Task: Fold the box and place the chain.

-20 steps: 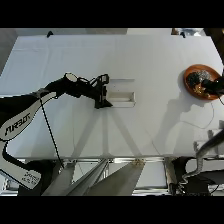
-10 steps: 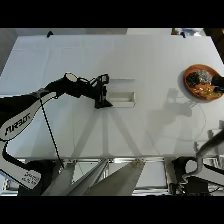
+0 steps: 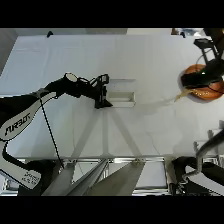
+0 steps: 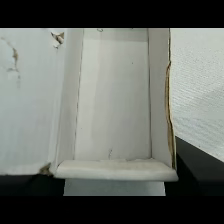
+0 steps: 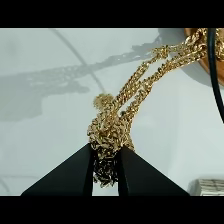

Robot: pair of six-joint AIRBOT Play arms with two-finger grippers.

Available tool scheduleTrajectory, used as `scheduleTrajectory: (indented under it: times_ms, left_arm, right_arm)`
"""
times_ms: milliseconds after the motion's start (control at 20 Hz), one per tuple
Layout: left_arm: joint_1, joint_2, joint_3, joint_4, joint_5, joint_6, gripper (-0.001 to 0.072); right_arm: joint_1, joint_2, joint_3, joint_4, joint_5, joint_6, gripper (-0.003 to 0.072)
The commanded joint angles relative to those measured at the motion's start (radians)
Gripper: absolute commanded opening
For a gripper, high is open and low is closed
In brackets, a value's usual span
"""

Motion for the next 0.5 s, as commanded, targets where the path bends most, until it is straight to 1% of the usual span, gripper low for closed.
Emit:
scheduleTrajectory:
  times_ms: [0, 150, 300, 450]
  left_arm:
    - [0.000, 0.000, 0.000, 0.000, 0.000, 0.000, 0.0259]
    - [0.000, 0.000, 0.000, 0.000, 0.000, 0.000, 0.0259]
    - [0.000, 0.000, 0.000, 0.000, 0.000, 0.000, 0.0258]
    - [0.000, 0.000, 0.000, 0.000, 0.000, 0.000, 0.0258]
  right_arm:
    - [0.154, 0.005, 0.000, 0.027, -0.083, 0.060, 0.0007]
    - [0.253, 0.005, 0.000, 0.080, -0.170, 0.081, 0.0008]
    - [0.345, 0.005, 0.000, 0.099, -0.244, 0.081, 0.0008]
    - [0.424, 0.002, 0.000, 0.122, -0.354, 0.082, 0.0008]
